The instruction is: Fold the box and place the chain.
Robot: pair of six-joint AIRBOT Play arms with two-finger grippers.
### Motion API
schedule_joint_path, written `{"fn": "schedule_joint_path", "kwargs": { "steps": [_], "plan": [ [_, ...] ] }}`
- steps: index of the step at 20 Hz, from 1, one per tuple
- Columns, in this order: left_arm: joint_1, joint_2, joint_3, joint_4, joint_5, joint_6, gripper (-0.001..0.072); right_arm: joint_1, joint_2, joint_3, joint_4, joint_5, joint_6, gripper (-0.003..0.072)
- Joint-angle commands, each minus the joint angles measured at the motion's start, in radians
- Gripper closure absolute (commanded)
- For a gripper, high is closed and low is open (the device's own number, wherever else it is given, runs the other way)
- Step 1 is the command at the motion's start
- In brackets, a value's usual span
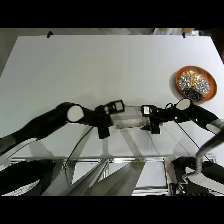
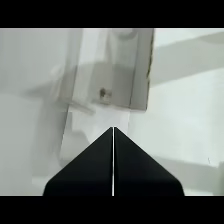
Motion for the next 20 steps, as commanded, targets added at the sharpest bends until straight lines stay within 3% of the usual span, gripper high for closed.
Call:
{"fn": "schedule_joint_path", "kwargs": {
  "steps": [1, 3, 6, 8, 14, 20],
  "plan": [
    [0.060, 0.127, 0.000, 0.237, -0.176, -0.591, 0.0704, 0.000, 0.000, 0.001, 0.000, 0.000, 0.000, 0.0330],
    [0.101, 0.154, -0.008, 0.261, -0.224, -0.701, 0.0703, 0.000, -0.001, 0.001, 0.000, 0.000, 0.000, 0.0330],
    [0.146, 0.129, -0.083, 0.132, -0.166, -0.705, 0.0703, 0.000, 0.000, 0.001, 0.000, 0.000, 0.000, 0.0330],
    [0.158, 0.064, -0.127, 0.049, -0.117, -0.705, 0.0703, 0.000, 0.000, 0.001, 0.000, 0.000, 0.000, 0.0330],
    [0.156, -0.124, -0.130, -0.245, 0.005, -0.637, 0.0703, 0.000, -0.001, 0.001, 0.000, 0.000, 0.000, 0.0330],
    [0.156, -0.129, -0.117, -0.270, 0.030, -0.636, 0.0697, 0.000, 0.000, 0.001, 0.000, 0.000, -0.001, 0.0330]
  ]
}}
